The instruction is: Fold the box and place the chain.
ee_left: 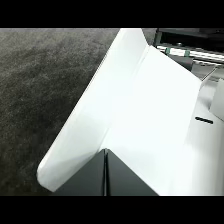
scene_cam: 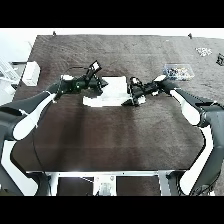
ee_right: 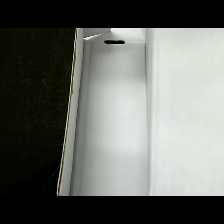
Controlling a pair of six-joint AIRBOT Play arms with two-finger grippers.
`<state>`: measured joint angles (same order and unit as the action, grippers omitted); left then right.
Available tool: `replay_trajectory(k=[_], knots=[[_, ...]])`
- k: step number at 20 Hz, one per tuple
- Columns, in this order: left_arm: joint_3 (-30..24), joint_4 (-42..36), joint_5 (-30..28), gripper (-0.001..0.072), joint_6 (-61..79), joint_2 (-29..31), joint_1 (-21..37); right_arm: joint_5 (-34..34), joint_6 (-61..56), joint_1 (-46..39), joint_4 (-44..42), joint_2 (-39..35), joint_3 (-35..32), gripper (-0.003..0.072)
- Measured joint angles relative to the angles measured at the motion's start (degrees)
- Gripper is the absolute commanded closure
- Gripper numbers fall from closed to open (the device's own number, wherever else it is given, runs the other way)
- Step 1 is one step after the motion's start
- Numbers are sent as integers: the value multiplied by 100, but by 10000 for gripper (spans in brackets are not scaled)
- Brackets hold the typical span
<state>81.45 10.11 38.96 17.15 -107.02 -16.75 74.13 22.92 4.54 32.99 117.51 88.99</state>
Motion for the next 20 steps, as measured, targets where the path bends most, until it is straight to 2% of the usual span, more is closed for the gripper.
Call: replay_trajectory(k=[8, 14, 18, 20], knots=[[11, 616, 44, 688, -599, -240, 2, -7, 2, -2, -4, 0, 0, 211], [35, 756, 63, 688, -675, -282, 2, -4, 2, -2, 0, 0, 0, 212], [31, 905, 61, 688, -664, -37, 2, 7, 20, 2, 15, 0, 0, 212], [31, 1086, 238, 687, -667, 245, 28, 7, 15, 2, 22, 0, 0, 212]])
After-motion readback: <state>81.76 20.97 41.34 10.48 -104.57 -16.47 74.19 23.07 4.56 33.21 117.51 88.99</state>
